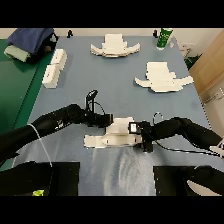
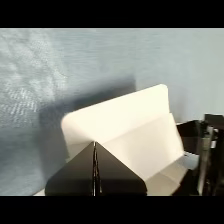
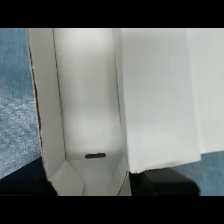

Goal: Fold the box.

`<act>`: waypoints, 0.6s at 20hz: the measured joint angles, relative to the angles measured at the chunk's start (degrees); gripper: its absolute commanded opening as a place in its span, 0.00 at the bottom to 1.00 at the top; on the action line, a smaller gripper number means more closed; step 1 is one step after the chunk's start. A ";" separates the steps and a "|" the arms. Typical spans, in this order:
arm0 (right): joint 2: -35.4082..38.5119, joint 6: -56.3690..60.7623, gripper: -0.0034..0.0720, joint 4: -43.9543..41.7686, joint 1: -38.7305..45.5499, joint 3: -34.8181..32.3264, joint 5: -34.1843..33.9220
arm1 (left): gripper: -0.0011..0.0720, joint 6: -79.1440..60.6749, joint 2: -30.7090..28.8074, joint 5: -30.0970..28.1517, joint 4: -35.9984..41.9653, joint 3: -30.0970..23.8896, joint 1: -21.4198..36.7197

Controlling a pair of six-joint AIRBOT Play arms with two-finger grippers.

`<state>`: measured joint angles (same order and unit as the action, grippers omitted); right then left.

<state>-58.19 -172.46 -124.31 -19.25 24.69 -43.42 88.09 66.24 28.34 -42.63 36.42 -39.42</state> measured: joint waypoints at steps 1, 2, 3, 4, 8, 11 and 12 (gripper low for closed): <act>0.00 0.00 0.71 0.00 0.00 0.00 -0.02 | 0.03 0.02 0.31 0.02 0.00 0.00 0.02; 0.00 0.00 0.71 0.00 0.00 0.00 0.00 | 0.03 0.04 0.61 0.13 -0.02 0.00 0.02; 0.00 0.00 0.71 0.00 0.00 0.00 -0.02 | 0.03 0.09 1.09 0.20 -0.02 0.00 0.09; -0.02 0.00 0.71 0.00 0.00 0.00 -0.02 | 0.03 0.20 1.46 0.37 -0.02 0.00 0.13; 0.00 -0.02 0.71 0.02 0.00 0.00 -0.04 | 0.03 -0.68 1.92 0.74 -0.33 0.35 0.20; 0.00 -0.09 0.71 0.07 0.00 0.02 -0.07 | 0.03 -3.23 -0.52 1.46 -0.44 1.73 0.44; 0.00 -0.09 0.71 0.07 -0.02 0.02 -0.09 | 0.03 -4.13 -1.95 2.56 -0.52 2.25 0.63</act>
